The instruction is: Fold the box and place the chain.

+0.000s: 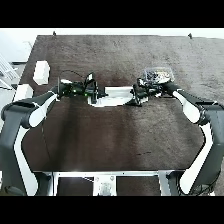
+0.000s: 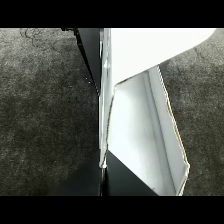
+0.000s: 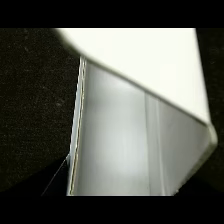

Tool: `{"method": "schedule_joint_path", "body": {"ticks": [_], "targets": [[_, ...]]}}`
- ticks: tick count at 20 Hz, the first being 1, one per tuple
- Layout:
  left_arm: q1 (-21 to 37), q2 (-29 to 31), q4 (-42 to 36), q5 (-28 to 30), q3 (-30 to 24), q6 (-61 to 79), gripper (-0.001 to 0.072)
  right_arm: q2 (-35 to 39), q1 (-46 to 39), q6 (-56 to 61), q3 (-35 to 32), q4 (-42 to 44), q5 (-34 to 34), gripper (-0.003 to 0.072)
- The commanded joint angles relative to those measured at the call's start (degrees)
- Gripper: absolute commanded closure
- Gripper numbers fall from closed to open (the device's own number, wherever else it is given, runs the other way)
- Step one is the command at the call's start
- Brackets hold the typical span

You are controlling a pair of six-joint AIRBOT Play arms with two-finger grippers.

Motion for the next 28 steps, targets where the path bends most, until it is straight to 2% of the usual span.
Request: {"method": "schedule_joint_path", "body": {"ticks": [1, 26, 27, 28], "targets": [[0.0, 0.0, 0.0, 0.2, 0.1, 0.0, 0.0689, 0.0, 0.0, 0.0, 0.0, 0.0, 0.0, 0.0208], [0.0, 0.1, -0.2, -0.1, 0.1, 0.1, 0.0686, 0.0, 0.0, 0.0, 0.0, 0.0, 0.0, 0.0208], [0.0, 0.1, -0.2, -0.2, 0.1, 0.1, 0.0562, 0.0, 0.0, 0.0, 0.0, 0.0, 0.0, 0.0208], [0.0, 0.1, -0.2, -0.4, 0.1, 0.0, 0.0249, 0.0, 0.0, 0.0, 0.0, 0.0, 0.0, 0.0208]]}}
